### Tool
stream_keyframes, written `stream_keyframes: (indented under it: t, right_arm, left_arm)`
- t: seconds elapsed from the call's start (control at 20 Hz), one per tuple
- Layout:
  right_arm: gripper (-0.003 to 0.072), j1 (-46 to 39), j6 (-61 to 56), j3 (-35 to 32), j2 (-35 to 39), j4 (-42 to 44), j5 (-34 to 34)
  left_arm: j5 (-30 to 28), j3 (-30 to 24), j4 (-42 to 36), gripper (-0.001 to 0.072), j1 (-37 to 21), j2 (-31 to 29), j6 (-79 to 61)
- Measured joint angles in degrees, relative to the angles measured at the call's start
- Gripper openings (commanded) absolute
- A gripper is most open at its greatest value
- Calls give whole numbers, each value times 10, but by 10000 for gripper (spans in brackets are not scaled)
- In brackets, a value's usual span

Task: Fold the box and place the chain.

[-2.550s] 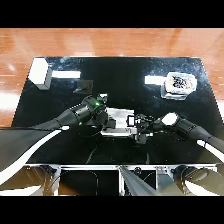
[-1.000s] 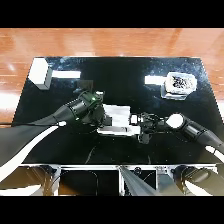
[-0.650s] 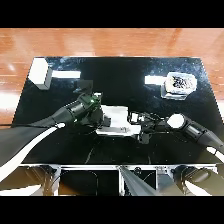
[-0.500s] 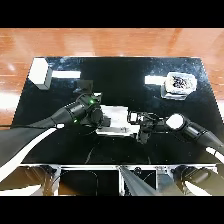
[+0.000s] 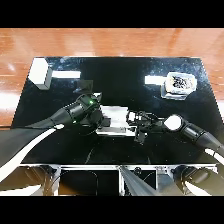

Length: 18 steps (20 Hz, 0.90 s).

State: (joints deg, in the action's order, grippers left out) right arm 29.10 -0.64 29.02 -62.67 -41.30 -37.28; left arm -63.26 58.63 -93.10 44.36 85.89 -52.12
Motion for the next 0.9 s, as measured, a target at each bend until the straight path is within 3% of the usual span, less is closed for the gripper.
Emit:
stream_keyframes:
  t: [0.55,0.6,0.65,0.7,0.8,0.85,0.9]
  right_arm:
    - [73,37,0,5,-30,51,35]
    - [101,40,0,5,-32,55,39]
    - [308,42,0,6,-33,59,41]
    - [367,44,0,6,-34,63,44]
    - [357,45,0,7,-36,67,46]
    - [307,46,0,7,-36,68,47]
    - [124,47,0,7,-36,68,48]
  left_arm:
    - [4,0,-5,22,0,0,0]
    - [4,0,-5,22,0,0,0]
    - [4,0,-6,22,0,0,0]
    - [4,0,-6,22,0,0,0]
    - [4,0,-7,22,0,0,0]
    - [4,0,-7,22,0,0,0]
    - [4,0,-8,22,0,0,0]
